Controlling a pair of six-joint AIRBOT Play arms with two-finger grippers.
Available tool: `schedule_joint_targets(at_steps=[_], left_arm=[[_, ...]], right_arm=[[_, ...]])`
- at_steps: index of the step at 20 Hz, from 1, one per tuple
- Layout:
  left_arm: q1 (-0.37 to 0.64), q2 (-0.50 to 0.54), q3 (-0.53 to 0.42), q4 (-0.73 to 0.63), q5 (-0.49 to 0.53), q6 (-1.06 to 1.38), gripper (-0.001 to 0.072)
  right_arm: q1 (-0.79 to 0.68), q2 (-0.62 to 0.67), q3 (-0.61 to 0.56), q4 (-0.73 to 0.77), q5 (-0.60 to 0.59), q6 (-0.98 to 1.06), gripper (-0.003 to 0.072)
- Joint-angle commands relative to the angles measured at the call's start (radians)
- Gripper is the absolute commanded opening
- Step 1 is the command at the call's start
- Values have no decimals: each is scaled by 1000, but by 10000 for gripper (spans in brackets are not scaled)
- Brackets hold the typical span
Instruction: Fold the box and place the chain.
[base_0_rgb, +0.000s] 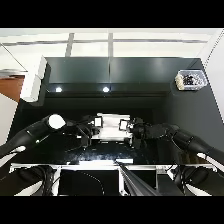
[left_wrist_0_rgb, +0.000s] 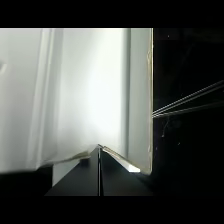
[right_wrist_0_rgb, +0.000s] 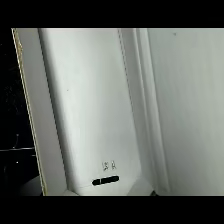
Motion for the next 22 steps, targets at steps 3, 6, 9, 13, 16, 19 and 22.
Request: schedule_joint_targets(at_steps=[3,6,9,13,16,19,22], left_arm=[[176,203,0,182,-165,-280,31],[361,295,0,197,-230,-499,31],[573,310,-1,213,-369,-687,31],[719,306,-71,201,-330,-976,32],[731,286,-146,179,-261,-1224,32],[696,227,-189,72,-294,-1151,32],[611,121,-190,-27,-285,-1109,33]], right_arm=[[0,0,0,0,-1,-1,466],[1,0,0,0,-1,-1,467],[1,0,0,0,-1,-1,467],[1,0,0,0,-2,30,466],[1,0,0,0,-2,30,466],[1,0,0,0,-2,30,466],[1,0,0,0,-4,30,467]])
